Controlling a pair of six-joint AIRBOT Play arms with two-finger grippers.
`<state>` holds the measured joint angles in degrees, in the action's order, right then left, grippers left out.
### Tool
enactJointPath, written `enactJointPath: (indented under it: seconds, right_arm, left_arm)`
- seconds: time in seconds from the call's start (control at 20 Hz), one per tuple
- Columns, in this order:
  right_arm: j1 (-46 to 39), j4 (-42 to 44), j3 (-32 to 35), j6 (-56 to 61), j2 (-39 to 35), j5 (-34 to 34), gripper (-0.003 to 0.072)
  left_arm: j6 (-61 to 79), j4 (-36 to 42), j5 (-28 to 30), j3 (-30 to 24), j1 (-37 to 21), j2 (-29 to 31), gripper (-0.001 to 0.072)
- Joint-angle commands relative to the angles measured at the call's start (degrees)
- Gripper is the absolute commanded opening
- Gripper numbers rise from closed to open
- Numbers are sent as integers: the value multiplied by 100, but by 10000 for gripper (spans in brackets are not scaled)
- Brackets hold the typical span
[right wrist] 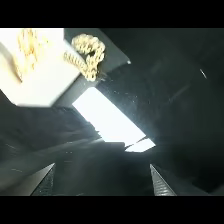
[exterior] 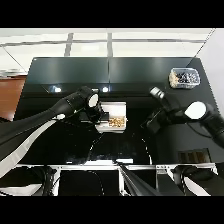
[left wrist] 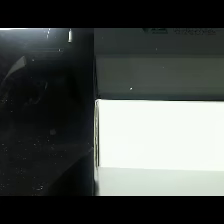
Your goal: Fold the box and place the chain.
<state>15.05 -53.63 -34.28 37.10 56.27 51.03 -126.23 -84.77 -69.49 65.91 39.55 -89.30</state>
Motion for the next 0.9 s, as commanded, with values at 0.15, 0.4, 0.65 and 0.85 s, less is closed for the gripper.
enactJointPath:
  seconds: [0.15,0.4,0.65,0.85]
  right_arm:
    - [293,2105,-15,-4223,1292,-1045,677]
    - [330,2194,-584,-4730,1943,-765,626]
    - [343,2144,-872,-4986,2321,-623,626]
    - [557,1869,-1016,-4981,2568,-645,626]
  left_arm:
    - [0,-2,2,2,-4,-2,26]
    - [0,0,4,2,-4,-2,26]
    - [0,0,4,2,-4,-2,26]
    - [0,0,2,2,-4,-2,26]
